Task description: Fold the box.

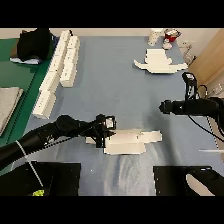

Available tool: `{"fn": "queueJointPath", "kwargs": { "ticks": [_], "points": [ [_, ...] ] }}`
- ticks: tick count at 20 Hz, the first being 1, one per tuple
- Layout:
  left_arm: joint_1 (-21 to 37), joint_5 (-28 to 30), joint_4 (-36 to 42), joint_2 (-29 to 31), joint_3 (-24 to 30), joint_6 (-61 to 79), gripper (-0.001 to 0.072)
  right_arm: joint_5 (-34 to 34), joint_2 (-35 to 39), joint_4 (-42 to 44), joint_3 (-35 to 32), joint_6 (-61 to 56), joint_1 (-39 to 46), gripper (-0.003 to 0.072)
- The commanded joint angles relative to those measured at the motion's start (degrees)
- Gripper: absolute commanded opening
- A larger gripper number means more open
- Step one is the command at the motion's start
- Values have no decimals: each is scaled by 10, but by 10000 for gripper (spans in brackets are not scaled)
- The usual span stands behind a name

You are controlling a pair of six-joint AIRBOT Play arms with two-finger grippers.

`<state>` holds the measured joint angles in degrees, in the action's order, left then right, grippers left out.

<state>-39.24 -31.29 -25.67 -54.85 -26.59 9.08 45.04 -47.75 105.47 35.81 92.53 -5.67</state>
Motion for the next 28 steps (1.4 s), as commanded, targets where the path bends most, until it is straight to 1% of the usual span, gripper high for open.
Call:
{"fn": "queueJointPath", "kwargs": {
  "ticks": [1,3,6,10,14,18,24,26,28],
  "points": [
    [41,-59,-3,0,-26,-29,12,2,0,5,0,0,0,348],
    [68,-86,-3,-2,-50,-30,12,2,0,8,0,0,0,348],
    [79,-108,-3,-21,-73,-30,12,2,0,10,0,0,0,348],
    [78,-127,-2,-62,-76,-31,13,3,0,11,0,0,0,348],
    [78,-129,-6,-82,-76,-31,13,5,0,12,0,0,0,348],
    [78,-130,-23,-82,-76,-31,14,5,0,13,0,0,0,348],
    [78,-172,-27,-82,-76,-31,14,6,0,13,0,0,0,348],
    [79,-161,-26,-77,-76,-28,12,6,0,13,0,0,0,347],
    [78,-129,-26,-54,-76,-2,11,6,0,13,0,0,0,347]
  ]
}}
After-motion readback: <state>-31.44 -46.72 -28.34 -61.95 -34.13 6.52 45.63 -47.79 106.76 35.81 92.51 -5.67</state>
